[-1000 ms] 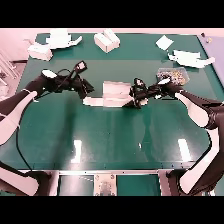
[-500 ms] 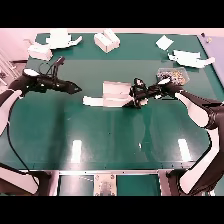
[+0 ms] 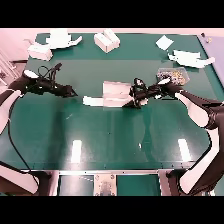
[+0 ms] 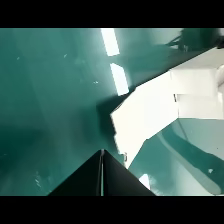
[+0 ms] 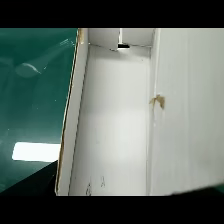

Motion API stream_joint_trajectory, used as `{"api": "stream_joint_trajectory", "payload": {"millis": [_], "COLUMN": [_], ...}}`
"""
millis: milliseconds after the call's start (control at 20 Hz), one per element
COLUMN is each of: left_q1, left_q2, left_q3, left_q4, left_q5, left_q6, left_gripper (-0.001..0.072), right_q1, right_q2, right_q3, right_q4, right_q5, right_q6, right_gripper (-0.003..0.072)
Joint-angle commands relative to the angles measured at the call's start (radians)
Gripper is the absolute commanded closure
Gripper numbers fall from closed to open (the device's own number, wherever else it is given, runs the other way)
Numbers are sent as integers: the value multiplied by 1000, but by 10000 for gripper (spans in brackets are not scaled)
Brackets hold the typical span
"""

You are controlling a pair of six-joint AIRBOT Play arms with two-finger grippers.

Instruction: Fold the box and place the chain.

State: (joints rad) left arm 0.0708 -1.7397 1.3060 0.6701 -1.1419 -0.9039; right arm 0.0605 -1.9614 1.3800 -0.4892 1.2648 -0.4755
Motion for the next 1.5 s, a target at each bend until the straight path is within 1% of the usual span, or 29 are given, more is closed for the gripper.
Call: {"api": "stream_joint_trajectory", "payload": {"millis": [0,200,500,650,700,850,900,950,1000,1300,1450], "left_q1": [0,-38,-144,-166,-166,-166,-166,-166,-166,-166,-166], "left_q2": [-48,-83,-85,-85,-85,-84,-84,-84,-84,-72,-69], "left_q3": [0,0,0,1,1,1,2,3,3,4,47], "left_q4": [-50,-68,-62,-66,-91,-230,-255,-256,-256,-267,-267], "left_q5": [-34,-44,-23,-13,-19,-66,-71,-72,-76,-89,-97], "left_q6": [-48,-45,-38,-38,-31,71,76,76,76,85,93], "left_gripper": [690,690,690,690,690,688,667,474,442,442,442], "right_q1": [0,0,0,0,0,0,0,0,0,0,0], "right_q2": [0,0,0,0,0,0,0,0,0,0,0], "right_q3": [0,0,0,0,0,0,0,0,0,0,0], "right_q4": [0,0,0,0,0,0,0,0,0,0,0], "right_q5": [0,0,0,0,0,1,0,0,0,0,0], "right_q6": [0,0,0,0,0,0,0,0,0,0,0], "right_gripper": [125,125,125,125,125,125,125,125,125,125,125]}}
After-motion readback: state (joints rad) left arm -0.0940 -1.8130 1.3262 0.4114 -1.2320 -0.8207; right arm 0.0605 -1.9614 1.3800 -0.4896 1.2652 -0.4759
